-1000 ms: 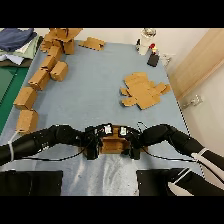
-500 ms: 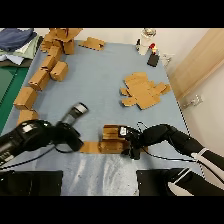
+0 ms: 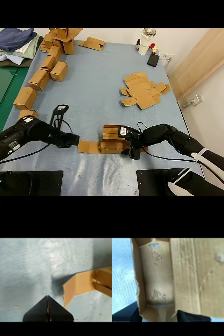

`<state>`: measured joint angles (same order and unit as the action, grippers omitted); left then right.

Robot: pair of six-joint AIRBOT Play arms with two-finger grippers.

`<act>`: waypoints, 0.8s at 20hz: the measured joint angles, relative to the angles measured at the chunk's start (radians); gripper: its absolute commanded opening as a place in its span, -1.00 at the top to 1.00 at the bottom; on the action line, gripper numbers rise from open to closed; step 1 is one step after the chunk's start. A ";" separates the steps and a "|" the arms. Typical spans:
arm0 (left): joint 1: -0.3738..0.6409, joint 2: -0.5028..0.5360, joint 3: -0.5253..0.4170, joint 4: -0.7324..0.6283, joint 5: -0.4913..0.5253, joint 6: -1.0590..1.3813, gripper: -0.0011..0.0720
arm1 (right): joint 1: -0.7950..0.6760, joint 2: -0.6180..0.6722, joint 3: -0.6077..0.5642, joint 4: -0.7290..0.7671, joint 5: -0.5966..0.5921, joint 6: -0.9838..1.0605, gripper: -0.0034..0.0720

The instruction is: Fold the box.

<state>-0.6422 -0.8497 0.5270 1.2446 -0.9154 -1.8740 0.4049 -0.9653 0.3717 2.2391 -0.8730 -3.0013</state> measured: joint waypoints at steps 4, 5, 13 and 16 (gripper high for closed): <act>-0.014 -0.093 -0.004 -0.095 0.053 0.023 0.94 | 0.000 0.000 0.000 0.000 0.000 0.000 -0.46; -0.019 -0.105 -0.005 -0.106 0.066 0.026 0.94 | 0.000 0.000 0.000 0.000 0.000 0.000 -0.46; -0.031 -0.136 -0.019 -0.239 0.140 0.089 0.94 | 0.000 0.000 0.000 0.000 -0.001 0.000 -0.46; -0.040 -0.137 -0.035 -0.301 0.159 0.127 0.94 | 0.000 0.000 0.000 0.000 0.000 0.000 -0.46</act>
